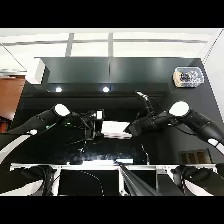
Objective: Fold the box and place the chain.
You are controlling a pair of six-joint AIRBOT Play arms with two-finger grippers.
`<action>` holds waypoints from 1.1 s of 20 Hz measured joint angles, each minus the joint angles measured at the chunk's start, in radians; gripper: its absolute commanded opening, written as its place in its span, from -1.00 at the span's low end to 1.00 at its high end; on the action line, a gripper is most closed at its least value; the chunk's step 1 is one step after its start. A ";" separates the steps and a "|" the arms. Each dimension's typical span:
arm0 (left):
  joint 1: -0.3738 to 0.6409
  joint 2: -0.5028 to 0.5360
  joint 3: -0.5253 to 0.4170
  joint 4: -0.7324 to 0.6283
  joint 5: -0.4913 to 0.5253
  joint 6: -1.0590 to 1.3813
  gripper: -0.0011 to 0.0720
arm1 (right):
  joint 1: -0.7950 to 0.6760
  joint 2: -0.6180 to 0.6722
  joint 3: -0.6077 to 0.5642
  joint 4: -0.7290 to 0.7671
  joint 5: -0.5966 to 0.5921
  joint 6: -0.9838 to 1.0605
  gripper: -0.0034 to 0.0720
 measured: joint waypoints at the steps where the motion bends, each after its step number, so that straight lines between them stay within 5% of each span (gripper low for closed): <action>1: 0.000 0.000 0.000 0.000 0.000 0.000 0.35 | -0.002 -0.018 -0.008 0.035 -0.018 0.010 -0.76; 14: 0.000 0.000 0.000 0.000 0.000 0.001 0.35 | 0.015 -0.127 -0.024 0.076 -0.071 0.068 -0.76; 20: 0.000 0.000 0.000 0.000 0.000 -0.002 0.40 | -0.035 -0.045 0.039 0.012 0.018 0.076 -0.76; 22: 0.000 0.003 0.002 0.006 0.001 -0.002 0.90 | -0.105 0.027 0.061 -0.054 0.058 0.111 -0.76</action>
